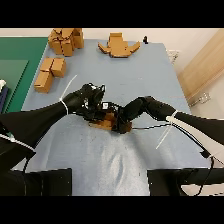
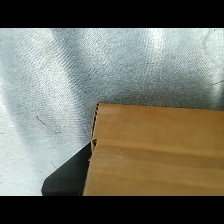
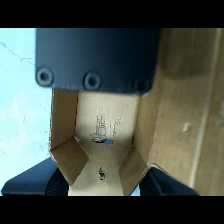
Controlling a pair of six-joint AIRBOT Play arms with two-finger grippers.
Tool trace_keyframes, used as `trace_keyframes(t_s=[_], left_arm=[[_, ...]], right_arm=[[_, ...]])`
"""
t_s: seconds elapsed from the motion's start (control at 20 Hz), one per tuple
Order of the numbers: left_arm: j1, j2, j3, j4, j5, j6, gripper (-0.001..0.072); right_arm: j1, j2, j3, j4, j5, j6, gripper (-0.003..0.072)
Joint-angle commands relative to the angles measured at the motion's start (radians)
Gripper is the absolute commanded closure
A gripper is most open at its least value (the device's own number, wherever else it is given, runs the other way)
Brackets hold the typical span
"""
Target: Fold the box.
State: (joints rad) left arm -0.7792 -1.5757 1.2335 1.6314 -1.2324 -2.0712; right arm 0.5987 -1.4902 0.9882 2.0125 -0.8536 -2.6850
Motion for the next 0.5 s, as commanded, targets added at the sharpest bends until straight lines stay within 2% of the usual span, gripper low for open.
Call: trace_keyframes(t_s=[0.0,0.25,0.45], left_arm=[[-0.042,-0.025,0.006,0.058,-0.012,-0.040,0.0674],[-0.062,-0.032,0.006,0.163,-0.054,-0.077,0.0675],[-0.063,-0.043,0.006,0.166,-0.036,-0.076,0.0672]], right_arm=[[0.000,0.001,-0.001,-0.001,-0.001,-0.001,0.0179],[0.000,0.001,-0.001,-0.001,-0.001,-0.001,0.0179],[0.000,0.001,-0.001,0.000,-0.002,-0.001,0.0178]])
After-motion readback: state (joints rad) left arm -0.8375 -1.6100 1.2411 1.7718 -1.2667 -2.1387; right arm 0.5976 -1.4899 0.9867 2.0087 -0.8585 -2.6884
